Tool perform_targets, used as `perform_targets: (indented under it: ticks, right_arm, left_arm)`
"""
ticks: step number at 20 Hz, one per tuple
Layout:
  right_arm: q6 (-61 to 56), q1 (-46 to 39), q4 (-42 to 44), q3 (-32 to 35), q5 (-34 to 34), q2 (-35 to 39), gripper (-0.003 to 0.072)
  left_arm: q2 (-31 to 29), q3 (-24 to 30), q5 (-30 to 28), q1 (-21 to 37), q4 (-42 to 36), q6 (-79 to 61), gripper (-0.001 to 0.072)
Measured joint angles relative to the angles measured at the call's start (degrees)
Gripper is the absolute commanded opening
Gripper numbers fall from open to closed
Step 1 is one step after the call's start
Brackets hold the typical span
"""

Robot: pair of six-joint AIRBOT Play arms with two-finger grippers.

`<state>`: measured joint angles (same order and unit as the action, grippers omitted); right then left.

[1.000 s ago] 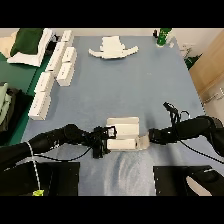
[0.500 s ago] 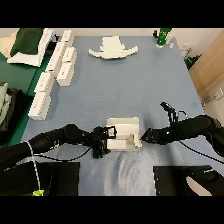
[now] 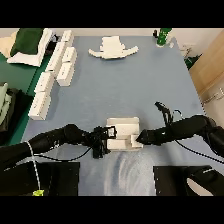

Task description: Fold the box.

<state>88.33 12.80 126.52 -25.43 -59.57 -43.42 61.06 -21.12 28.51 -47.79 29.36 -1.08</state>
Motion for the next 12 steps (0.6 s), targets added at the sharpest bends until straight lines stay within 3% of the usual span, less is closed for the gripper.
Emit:
perform_targets:
  ticks: [5, 12]
  right_arm:
    - [-10.19, 10.14, -8.22, -2.97, 2.97, -5.2, 0.0445]
    - [-35.76, 26.14, -29.68, -12.11, 0.87, -13.75, 0.0407]
  left_arm:
    - [0.0, 0.0, 0.0, 0.0, 0.0, 0.0, 0.0441]
    - [0.0, 0.0, 0.0, 0.0, 0.0, 0.02, 0.0441]
